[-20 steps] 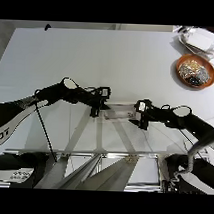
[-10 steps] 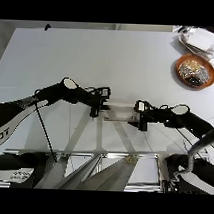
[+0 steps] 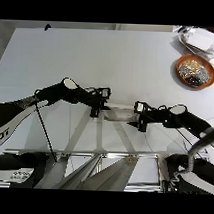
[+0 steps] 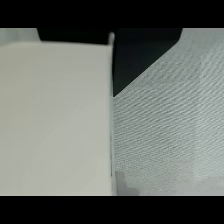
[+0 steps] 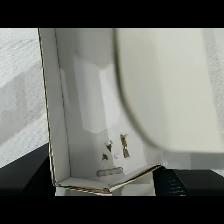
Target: Fold the box and place the chain.
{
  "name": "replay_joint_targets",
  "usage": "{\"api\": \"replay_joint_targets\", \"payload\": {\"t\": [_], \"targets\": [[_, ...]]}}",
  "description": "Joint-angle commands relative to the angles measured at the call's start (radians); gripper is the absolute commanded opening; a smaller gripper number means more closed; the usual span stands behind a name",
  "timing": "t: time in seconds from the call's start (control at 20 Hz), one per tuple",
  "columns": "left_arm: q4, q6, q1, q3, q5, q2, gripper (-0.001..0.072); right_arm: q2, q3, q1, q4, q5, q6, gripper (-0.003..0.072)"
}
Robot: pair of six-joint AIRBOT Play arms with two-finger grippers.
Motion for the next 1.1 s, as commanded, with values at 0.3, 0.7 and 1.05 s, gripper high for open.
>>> {"api": "replay_joint_targets", "payload": {"t": [0.3,0.7,1.05], "targets": [[0.000,0.000,0.000,0.000,0.003,0.001,0.0012,-0.002,0.000,0.000,-0.001,-0.026,-0.001,0.0398],[0.000,0.000,0.000,0.000,0.003,0.001,0.0012,-0.002,0.000,0.000,-0.002,-0.026,0.000,0.0399],[0.000,-0.001,0.000,0.000,0.003,0.001,0.0012,0.000,0.000,0.000,-0.002,-0.024,0.001,0.0399]]}}
